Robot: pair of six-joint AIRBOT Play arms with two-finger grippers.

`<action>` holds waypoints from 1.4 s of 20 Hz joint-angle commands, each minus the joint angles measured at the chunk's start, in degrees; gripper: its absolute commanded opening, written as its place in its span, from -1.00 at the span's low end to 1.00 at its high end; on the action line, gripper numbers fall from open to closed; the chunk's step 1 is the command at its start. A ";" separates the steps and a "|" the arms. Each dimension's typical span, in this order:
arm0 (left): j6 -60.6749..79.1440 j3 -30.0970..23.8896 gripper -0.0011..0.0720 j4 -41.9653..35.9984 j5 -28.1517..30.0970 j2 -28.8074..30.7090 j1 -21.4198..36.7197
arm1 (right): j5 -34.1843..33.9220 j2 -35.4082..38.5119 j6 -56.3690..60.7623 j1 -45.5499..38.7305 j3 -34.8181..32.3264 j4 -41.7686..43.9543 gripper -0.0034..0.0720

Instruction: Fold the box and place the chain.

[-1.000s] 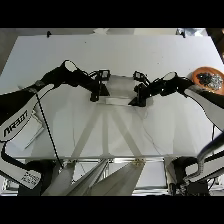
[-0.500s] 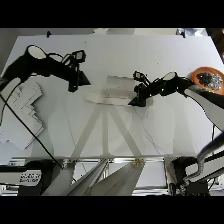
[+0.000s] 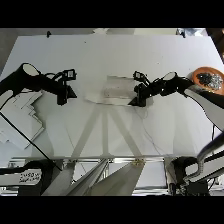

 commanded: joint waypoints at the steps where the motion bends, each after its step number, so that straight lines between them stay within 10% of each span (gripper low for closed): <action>1: 9.92 -4.52 -0.95 -9.49 3.34 0.07 -0.11 | 0.00 0.02 0.02 0.04 0.00 0.00 0.15; 28: 10.23 -4.50 -0.94 -29.20 9.51 -2.67 -9.99 | 0.00 0.02 0.02 0.04 0.00 0.00 0.15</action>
